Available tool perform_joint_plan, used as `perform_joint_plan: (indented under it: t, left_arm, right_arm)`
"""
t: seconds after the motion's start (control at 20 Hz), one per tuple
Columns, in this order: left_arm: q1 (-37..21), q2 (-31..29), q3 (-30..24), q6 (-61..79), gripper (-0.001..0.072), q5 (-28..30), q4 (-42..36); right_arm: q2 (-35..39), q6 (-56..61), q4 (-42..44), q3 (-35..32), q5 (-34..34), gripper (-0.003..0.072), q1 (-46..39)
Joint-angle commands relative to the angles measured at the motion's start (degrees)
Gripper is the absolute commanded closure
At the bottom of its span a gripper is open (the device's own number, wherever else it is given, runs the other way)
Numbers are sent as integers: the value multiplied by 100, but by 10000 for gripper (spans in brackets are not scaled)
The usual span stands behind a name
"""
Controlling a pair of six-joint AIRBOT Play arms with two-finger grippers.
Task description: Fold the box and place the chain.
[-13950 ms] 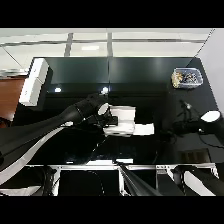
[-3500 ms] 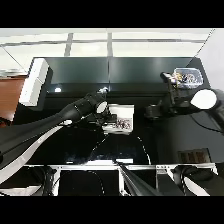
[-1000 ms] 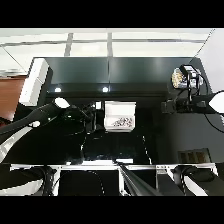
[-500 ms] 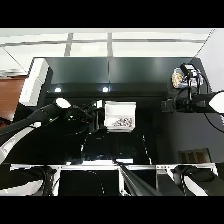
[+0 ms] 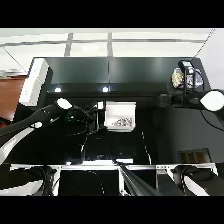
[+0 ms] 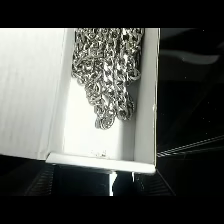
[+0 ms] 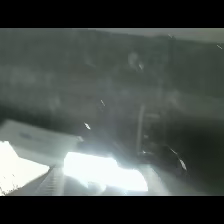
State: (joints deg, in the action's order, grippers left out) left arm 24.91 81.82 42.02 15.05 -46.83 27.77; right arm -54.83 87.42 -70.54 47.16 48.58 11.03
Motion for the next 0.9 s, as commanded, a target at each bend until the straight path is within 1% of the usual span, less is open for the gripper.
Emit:
perform_joint_plan:
  t: [0.0,0.05,0.15,0.25,0.3,0.35,0.4,0.5,0.6,0.75,0.85]
  left_arm:
    - [2,4,4,-24,252,31,24]
    - [2,4,4,-24,252,31,24]
    - [2,4,4,-24,252,31,22]
    - [2,4,4,-24,252,33,22]
    - [2,4,4,-24,252,33,24]
    - [2,4,4,-24,252,31,22]
    - [2,4,4,-24,252,31,24]
    - [2,4,4,-22,252,42,24]
    - [2,4,4,-20,250,127,24]
    - [2,4,4,-17,250,175,24]
    - [2,4,4,-20,250,173,24]
  right_arm:
    - [-695,146,992,57,-1062,-34,103]
    - [-986,-48,1373,214,-1200,-34,103]
    - [-1578,-428,1810,654,-1060,-34,118]
    - [-2083,-979,2072,988,-608,-34,225]
    - [-2258,-1412,2186,1056,-258,-34,317]
    - [-2323,-1941,2203,1062,72,-34,396]
    - [-2304,-2422,2017,1075,380,-34,450]
    - [-2186,-2708,1606,1272,881,-34,470]
    - [-2057,-3582,1596,1482,1388,-34,472]
    - [-2026,-4957,1755,1473,1904,-34,538]
    - [-2033,-5694,1762,1425,1967,-34,680]
